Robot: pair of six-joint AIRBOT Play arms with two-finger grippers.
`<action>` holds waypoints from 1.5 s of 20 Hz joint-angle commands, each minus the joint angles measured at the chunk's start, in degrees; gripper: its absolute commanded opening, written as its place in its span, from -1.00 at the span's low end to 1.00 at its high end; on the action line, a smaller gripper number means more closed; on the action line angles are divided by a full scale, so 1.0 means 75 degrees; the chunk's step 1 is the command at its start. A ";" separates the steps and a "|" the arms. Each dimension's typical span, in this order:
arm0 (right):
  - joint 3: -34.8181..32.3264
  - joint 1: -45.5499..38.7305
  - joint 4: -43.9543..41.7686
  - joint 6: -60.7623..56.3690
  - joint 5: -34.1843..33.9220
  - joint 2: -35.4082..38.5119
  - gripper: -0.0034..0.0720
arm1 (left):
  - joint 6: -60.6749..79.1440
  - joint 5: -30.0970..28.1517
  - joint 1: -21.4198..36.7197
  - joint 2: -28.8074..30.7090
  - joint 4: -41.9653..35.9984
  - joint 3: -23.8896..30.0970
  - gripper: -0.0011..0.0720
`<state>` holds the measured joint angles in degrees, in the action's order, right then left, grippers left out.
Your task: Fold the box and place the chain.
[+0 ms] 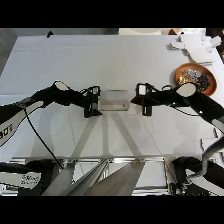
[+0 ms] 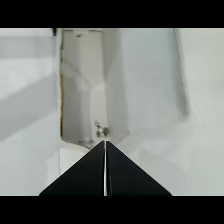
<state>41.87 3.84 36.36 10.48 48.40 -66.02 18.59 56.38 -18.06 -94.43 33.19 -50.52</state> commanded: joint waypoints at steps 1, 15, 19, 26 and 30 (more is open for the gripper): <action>-0.0003 -0.0979 0.0227 -0.2809 0.0076 0.0825 -0.89 | 0.0003 -0.0003 0.0000 0.0000 0.0003 0.0003 -0.22; -0.0892 -0.2524 0.0242 -0.8189 0.0804 -0.0845 -0.90 | 0.0003 -0.0003 0.0000 0.0000 0.0003 0.0003 -0.22; -0.0892 -0.1958 -0.0125 -0.8195 0.0498 -0.1303 -0.91 | 0.0006 -0.0003 0.0000 0.0000 0.0003 0.0003 -0.22; -0.0892 -0.1288 -0.0912 -0.8364 0.0073 -0.1865 -0.91 | 0.0003 -0.0003 0.0000 0.0000 0.0003 0.0003 -0.22; -0.0889 -0.1282 -0.1929 -0.7927 0.0667 -0.1865 -0.91 | 0.0006 -0.0003 0.0000 0.0000 0.0003 0.0003 -0.22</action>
<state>35.22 -6.28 27.00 -50.48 50.83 -79.61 18.61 56.36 -18.06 -94.43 33.21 -50.52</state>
